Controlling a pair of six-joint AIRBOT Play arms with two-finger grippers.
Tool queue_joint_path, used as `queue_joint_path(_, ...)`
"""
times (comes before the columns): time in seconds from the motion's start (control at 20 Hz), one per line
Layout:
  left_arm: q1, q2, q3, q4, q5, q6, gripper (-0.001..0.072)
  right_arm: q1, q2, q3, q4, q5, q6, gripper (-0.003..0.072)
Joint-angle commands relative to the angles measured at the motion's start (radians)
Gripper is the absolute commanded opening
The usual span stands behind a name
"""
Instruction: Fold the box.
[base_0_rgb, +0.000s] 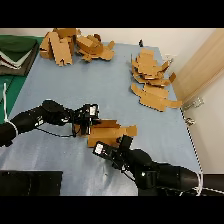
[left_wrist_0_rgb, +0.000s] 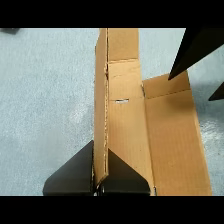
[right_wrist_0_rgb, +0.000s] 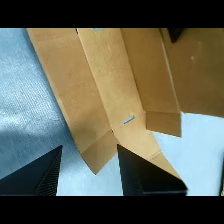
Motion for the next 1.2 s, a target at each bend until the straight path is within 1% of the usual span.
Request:
queue_joint_path(0.0, -0.001, -0.001, 0.001, 0.0, 0.0, 0.0, 0.0015, 0.013, -0.06, -0.009, -0.053, -0.033, 0.05, 0.0529)
queue_joint_path(0.1, -0.001, -0.001, 0.001, 0.0, -0.001, 0.0, 0.0016, 0.013, -0.087, -0.009, -0.055, -0.025, 0.05, 0.0528)
queue_joint_path(0.25, -0.001, -0.001, 0.001, 0.0, 0.0, 0.0, 0.0016, 0.0, -0.092, -0.009, -0.084, -0.016, 0.052, 0.0529)
queue_joint_path(0.4, -0.001, -0.001, 0.001, 0.001, -0.002, 0.0, 0.0016, -0.072, -0.092, -0.009, -0.131, -0.004, 0.12, 0.0529)
queue_joint_path(0.5, -0.001, -0.001, 0.001, 0.0, -0.001, 0.0, 0.0016, -0.128, -0.092, -0.005, -0.144, -0.042, 0.136, 0.0529)
queue_joint_path(0.65, -0.001, -0.001, 0.001, 0.0, -0.002, 0.0, 0.0016, -0.173, -0.092, 0.024, -0.143, -0.094, 0.136, 0.0529)
queue_joint_path(0.85, -0.001, -0.001, 0.001, 0.0, -0.001, 0.0, 0.0015, -0.182, -0.092, 0.071, -0.142, -0.071, 0.135, 0.0529)
queue_joint_path(1.05, -0.001, -0.001, 0.001, 0.0, -0.002, 0.0, 0.0016, -0.182, -0.092, 0.072, -0.138, -0.071, 0.109, 0.0527)
queue_joint_path(1.1, -0.001, -0.001, 0.001, 0.0, -0.002, 0.0, 0.0016, -0.182, -0.092, 0.072, -0.138, -0.072, 0.109, 0.0534)
queue_joint_path(1.15, -0.001, -0.001, 0.001, 0.0, -0.002, 0.0, 0.0015, -0.182, -0.092, 0.072, -0.138, -0.071, 0.109, 0.0613)
